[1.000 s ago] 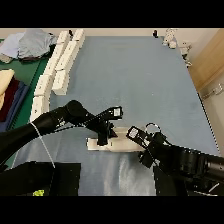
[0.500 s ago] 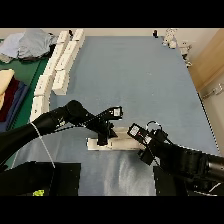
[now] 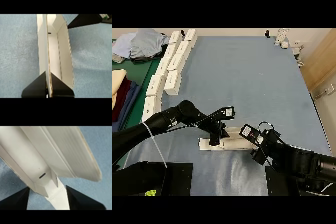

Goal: Fold the box.

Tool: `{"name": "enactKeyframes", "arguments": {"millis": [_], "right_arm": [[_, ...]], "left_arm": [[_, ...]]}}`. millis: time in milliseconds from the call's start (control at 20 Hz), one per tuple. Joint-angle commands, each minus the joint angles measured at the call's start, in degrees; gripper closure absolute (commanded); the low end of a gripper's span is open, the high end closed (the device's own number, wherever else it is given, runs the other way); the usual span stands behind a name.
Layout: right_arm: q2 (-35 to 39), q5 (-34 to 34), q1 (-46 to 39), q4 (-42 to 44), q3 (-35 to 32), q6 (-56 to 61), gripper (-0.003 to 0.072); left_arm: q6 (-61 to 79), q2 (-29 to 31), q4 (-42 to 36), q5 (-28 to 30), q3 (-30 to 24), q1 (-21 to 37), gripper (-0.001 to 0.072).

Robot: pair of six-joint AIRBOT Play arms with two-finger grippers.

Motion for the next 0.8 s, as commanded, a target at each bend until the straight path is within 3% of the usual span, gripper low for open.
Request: {"name": "enactKeyframes", "arguments": {"millis": [0,200,550,750], "right_arm": [[0.1,1.0,-0.7,2.4,0.0,-3.7,-0.0029],[2.8,5.8,-9.4,13.1,-0.6,-23.3,-0.0029],[3.7,6.9,-39.4,51.1,-4.1,-78.3,-0.003],[-1.9,7.0,-45.8,61.0,-4.4,-94.0,-0.003]], "left_arm": [[0.0,0.0,0.0,0.0,0.0,0.0,0.0697],[0.0,0.0,0.0,0.0,0.0,0.0,0.0697],[0.0,0.0,0.0,0.0,0.0,0.0,0.0697],[0.0,0.0,0.0,0.0,0.0,0.0,0.0696]]}}
